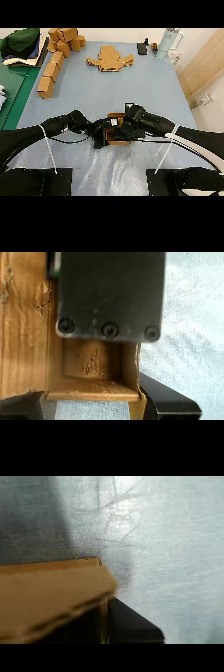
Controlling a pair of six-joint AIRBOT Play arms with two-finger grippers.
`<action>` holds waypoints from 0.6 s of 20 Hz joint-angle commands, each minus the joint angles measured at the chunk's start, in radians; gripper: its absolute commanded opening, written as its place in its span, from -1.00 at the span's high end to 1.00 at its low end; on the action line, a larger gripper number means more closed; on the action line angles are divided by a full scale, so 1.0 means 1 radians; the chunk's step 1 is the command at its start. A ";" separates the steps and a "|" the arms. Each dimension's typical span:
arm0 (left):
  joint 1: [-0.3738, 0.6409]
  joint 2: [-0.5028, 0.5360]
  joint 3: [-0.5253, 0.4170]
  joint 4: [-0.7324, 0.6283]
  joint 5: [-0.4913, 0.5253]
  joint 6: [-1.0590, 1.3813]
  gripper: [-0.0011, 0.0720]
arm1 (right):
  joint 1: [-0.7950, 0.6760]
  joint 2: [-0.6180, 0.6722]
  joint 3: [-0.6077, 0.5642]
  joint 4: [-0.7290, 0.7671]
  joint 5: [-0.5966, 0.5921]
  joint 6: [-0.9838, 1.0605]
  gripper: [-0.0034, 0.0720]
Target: Fold the box.
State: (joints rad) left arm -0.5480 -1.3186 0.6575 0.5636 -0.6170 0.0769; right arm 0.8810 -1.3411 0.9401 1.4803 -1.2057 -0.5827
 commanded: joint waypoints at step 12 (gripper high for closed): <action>0.000 0.001 0.000 0.001 0.000 0.001 -0.26 | -0.001 0.006 0.000 -0.032 -0.061 -0.006 0.90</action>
